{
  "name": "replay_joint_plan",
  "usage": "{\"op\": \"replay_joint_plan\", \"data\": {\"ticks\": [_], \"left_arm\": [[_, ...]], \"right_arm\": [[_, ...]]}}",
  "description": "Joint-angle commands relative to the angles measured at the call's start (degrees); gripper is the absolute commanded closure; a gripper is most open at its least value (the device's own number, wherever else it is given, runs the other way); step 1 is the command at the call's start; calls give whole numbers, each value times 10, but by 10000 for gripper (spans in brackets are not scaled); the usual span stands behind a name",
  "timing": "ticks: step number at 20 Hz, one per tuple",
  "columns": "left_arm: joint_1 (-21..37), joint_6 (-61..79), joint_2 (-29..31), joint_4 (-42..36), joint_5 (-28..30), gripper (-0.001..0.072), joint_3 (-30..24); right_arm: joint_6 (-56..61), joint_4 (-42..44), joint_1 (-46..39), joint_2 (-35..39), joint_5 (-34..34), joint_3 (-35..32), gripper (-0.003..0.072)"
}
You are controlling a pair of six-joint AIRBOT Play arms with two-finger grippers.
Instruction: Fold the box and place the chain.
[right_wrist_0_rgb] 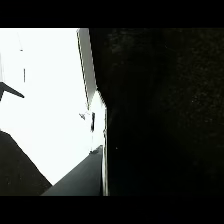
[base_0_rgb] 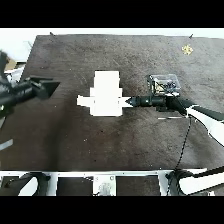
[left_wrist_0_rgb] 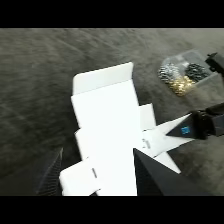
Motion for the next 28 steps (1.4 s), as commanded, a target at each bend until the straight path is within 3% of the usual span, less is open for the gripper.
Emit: {"op": "replay_joint_plan", "data": {"ticks": [1, 6, 10, 15, 21, 25, 26, 28], "left_arm": [[-47, -26, -176, 17, -80, 223, 154], [-153, -142, -396, 213, -92, 224, 388], [-167, -179, -520, 250, -118, 224, 520], [-166, -217, -654, 291, -291, 224, 678], [-161, -200, -719, 151, -317, 225, 704], [-169, -201, -735, 141, -340, 236, 704], [-169, -200, -737, 142, -338, 293, 704], [-169, -200, -737, 151, -332, 295, 704]], "right_arm": [[-13, 0, 1, 0, 5, 1, 683], [-22, 0, 1, 0, 7, 2, 683], [-24, 0, 0, 0, 6, 2, 683], [-30, 0, 0, 0, 7, 2, 683], [-39, 0, 0, 0, 17, 2, 683], [-38, 0, 0, 0, 17, 2, 683], [-39, 0, 0, 0, 17, 2, 683], [-39, 0, 0, 0, 17, 2, 683]]}}
